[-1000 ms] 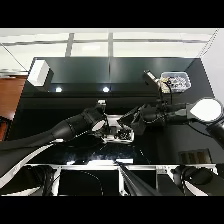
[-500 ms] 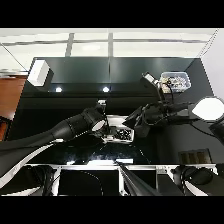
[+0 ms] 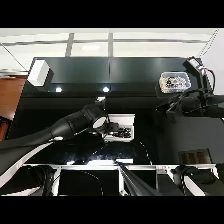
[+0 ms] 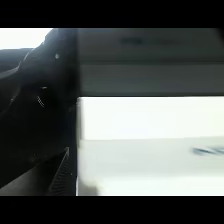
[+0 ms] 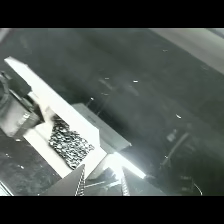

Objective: Fold the box and place the chain.

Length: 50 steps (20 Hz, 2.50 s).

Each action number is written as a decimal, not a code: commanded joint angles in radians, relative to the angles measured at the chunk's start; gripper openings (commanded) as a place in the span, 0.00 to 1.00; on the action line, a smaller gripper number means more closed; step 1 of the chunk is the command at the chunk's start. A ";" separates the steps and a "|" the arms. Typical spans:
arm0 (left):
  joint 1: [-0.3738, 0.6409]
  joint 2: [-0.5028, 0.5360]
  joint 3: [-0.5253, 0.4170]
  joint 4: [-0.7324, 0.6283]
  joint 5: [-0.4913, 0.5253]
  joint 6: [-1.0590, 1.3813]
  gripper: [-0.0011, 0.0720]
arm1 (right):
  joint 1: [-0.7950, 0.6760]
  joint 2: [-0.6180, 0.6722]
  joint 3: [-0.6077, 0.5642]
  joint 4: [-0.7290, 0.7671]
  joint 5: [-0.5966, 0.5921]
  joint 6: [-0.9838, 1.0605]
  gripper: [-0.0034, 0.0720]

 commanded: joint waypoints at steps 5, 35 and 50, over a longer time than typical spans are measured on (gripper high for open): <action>0.121 0.187 0.107 0.060 -0.461 0.801 0.62 | -0.045 0.010 0.004 -0.015 0.026 0.002 0.42; 0.480 0.154 -0.479 -0.911 0.187 2.569 0.98 | -0.044 0.010 0.004 -0.006 0.020 0.018 0.42; 0.432 0.142 -0.463 -0.966 0.232 2.562 0.98 | -0.044 0.010 0.004 0.003 0.021 0.018 0.42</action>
